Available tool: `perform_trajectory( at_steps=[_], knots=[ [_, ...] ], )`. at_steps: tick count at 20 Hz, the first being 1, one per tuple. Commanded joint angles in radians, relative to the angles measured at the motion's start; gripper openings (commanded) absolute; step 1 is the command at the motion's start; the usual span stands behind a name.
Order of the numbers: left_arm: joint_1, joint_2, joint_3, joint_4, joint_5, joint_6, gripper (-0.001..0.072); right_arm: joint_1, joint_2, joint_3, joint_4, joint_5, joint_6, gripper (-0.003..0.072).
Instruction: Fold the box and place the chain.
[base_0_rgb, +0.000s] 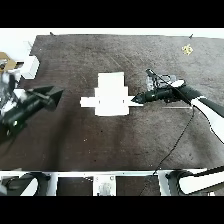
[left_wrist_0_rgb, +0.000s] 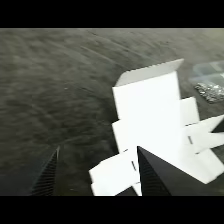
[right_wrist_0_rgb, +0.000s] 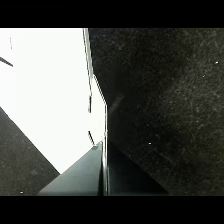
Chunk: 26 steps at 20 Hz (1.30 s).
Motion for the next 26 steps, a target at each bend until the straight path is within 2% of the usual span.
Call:
perform_trajectory(
  at_steps=[1, 5, 8, 10, 12, 16, 18, 22, 26],
  knots=[
    [-0.04, -0.362, 0.29, 0.148, -0.203, -0.128, 0.0531, 0.001, -0.001, 0.001, -0.006, -0.003, -0.008, 0.0004],
    [-0.134, -0.728, 0.714, 0.47, -0.406, -0.428, 0.0532, 0.001, -0.001, 0.001, -0.021, -0.009, -0.011, 0.0004],
    [-0.151, -0.953, 1.009, 0.543, -0.583, -0.56, 0.0532, 0.001, -0.001, 0.001, -0.048, -0.01, -0.011, 0.0004],
    [-0.151, -1.07, 1.167, 0.554, -0.681, -0.633, 0.0533, 0.001, -0.001, 0.001, -0.05, -0.01, -0.011, 0.0004],
    [-0.159, -1.157, 1.282, 0.579, -0.738, -0.675, 0.0533, 0.001, -0.001, 0.001, -0.05, -0.01, -0.011, 0.0004],
    [-0.2, -1.254, 1.384, 0.643, -0.742, -0.68, 0.0533, 0.001, -0.001, 0.001, -0.05, -0.01, -0.011, 0.0004],
    [-0.219, -1.285, 1.391, 0.618, -0.741, -0.674, 0.0532, 0.001, -0.001, 0.001, -0.05, -0.01, -0.011, 0.0004],
    [-0.244, -1.338, 1.391, 0.481, -0.771, -0.645, 0.0531, 0.001, -0.001, 0.001, -0.05, -0.01, -0.011, 0.0004],
    [-0.285, -1.36, 1.391, 0.475, -0.766, -0.599, 0.053, 0.001, -0.001, 0.001, -0.05, -0.01, -0.011, 0.0004]
  ],
)
